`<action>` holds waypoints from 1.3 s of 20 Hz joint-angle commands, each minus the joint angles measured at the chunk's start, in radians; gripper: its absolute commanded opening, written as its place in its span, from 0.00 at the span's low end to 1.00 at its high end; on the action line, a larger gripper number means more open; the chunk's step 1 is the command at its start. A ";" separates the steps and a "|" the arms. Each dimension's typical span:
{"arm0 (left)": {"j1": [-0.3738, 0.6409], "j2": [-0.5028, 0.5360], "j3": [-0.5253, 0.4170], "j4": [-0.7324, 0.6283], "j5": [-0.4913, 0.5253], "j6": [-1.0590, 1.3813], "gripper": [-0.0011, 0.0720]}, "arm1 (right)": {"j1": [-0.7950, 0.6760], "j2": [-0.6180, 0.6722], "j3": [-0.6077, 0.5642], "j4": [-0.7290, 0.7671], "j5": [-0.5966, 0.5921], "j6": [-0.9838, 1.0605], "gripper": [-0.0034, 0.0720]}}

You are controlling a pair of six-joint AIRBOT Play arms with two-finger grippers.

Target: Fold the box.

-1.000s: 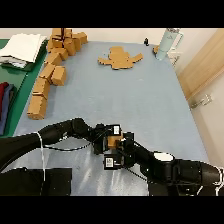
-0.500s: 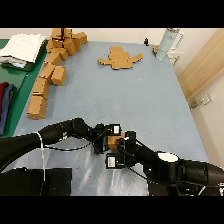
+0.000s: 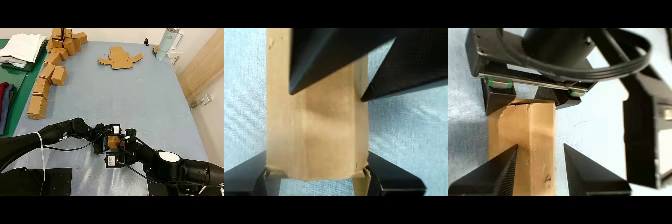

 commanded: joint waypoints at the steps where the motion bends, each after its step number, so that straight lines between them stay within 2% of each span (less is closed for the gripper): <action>1: 0.000 0.000 0.000 0.000 0.000 0.000 0.72 | -0.001 0.001 0.005 0.004 0.002 0.000 0.65; 26: 0.000 0.000 0.000 0.000 0.000 0.000 0.72 | 0.000 0.002 0.035 0.008 -0.010 0.000 0.63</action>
